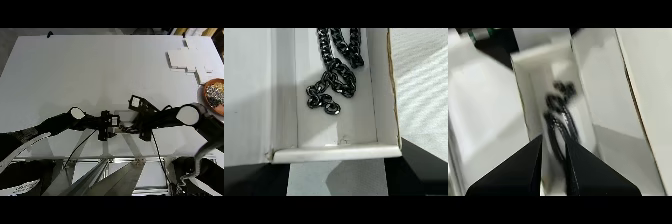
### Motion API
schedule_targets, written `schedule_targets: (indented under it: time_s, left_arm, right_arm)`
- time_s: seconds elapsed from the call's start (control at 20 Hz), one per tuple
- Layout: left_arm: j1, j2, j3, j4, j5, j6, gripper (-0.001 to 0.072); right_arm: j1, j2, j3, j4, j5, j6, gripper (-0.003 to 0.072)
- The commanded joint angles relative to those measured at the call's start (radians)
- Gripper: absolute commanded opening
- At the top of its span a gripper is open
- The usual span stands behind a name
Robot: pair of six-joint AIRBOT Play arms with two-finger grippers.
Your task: Fold the box and place the chain.
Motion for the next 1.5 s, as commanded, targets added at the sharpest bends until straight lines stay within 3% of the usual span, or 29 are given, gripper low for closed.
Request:
schedule_targets:
  time_s: [0.0, 0.25, 0.4, 0.8, 1.05, 1.45]
  left_arm:
    - [0.0, 0.001, 0.0, 0.0, 0.0, 0.0, 0.0389]
    - [0.0, 0.001, 0.0, 0.0, 0.0, 0.0, 0.0389]
    - [0.0, 0.001, 0.0, 0.0, 0.0, 0.0, 0.0389]
    - [0.0, 0.001, 0.0, 0.0, 0.0, 0.0, 0.0389]
    - [0.0, 0.001, 0.0, 0.0, 0.0, 0.0, 0.0389]
    - [0.0, 0.001, 0.0, 0.0, 0.0, 0.0, 0.0389]
  right_arm:
    - [-0.021, 0.084, 0.001, -0.28, 0.135, 0.026, 0.0163]
    - [-0.262, 0.087, 0.0, -0.225, 0.242, -0.257, 0.0176]
    - [-0.346, 0.043, -0.001, -0.113, 0.239, -0.494, 0.0274]
    - [-0.289, -0.13, -0.001, -0.039, 0.191, -0.553, 0.0227]
    - [-0.288, -0.148, -0.001, 0.053, 0.182, -0.566, 0.0199]
    - [-0.289, -0.19, -0.001, 0.051, 0.204, -0.562, 0.016]
